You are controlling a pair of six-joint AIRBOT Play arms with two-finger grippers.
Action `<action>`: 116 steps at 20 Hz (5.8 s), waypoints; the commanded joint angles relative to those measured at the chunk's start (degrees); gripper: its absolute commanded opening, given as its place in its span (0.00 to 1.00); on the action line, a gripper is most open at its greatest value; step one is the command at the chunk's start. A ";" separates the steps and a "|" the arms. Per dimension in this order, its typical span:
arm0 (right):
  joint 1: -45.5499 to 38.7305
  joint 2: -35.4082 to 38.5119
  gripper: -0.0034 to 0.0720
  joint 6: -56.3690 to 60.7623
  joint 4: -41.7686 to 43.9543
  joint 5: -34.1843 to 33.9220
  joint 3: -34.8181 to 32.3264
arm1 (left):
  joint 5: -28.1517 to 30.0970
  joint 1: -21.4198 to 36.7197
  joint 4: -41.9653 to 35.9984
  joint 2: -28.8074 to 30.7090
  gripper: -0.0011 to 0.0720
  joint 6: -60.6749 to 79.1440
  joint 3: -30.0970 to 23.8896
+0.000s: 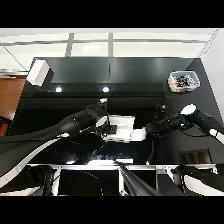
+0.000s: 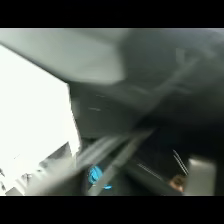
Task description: Fold the box and place the chain.
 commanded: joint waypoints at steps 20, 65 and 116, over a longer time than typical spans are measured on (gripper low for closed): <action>22.56 -0.22 0.76 24.06 -10.54 -13.25 8.52 | 0.02 0.00 -0.28 0.00 0.05 0.04 0.04; 39.17 -3.15 0.38 68.41 -41.24 -9.60 19.02 | 0.04 0.00 -0.31 0.00 0.05 0.04 0.07; -12.59 -19.67 1.00 43.89 -55.76 -15.37 50.99 | 0.09 0.02 -1.55 0.00 0.05 0.04 0.04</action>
